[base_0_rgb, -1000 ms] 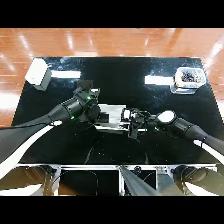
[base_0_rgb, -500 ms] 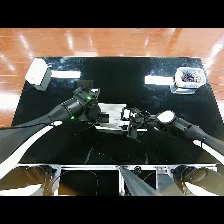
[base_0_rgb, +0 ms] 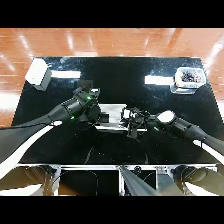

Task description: Fold the box and place the chain.

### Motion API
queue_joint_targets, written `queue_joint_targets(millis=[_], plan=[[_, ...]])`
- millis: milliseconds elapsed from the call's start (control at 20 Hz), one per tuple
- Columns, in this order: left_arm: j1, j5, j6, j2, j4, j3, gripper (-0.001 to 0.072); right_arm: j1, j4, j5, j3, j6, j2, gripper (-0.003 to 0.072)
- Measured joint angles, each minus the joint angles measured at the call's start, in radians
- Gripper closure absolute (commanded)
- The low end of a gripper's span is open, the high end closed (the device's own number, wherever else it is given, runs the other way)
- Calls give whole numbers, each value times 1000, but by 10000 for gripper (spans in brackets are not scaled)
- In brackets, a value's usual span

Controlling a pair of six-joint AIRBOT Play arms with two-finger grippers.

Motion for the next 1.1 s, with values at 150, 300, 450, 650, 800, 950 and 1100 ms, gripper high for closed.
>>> queue_joint_targets(millis=[150, 300, 450, 650, 800, 950, 1100], plan=[[0, 0, -2, 0, 0, 0, 694, -1, 0, 0, 0, 2, 6, 562], [0, 1, -3, 0, -1, 0, 693, -2, 3, 7, 0, 9, 42, 562], [0, 3, -4, 0, -1, 0, 694, -8, 5, 11, 0, 27, 104, 562], [0, 9, -4, 0, 0, 0, 693, -95, -42, 22, 0, 231, 199, 562], [0, 8, -5, 0, 0, 0, 694, -237, -171, 108, 0, 549, 259, 676], [0, 7, -6, 0, 0, 0, 693, -417, -259, 267, 3, 829, 295, 676], [0, 7, -6, 0, 1, 0, 694, -620, -383, 365, 5, 1187, 303, 658]])
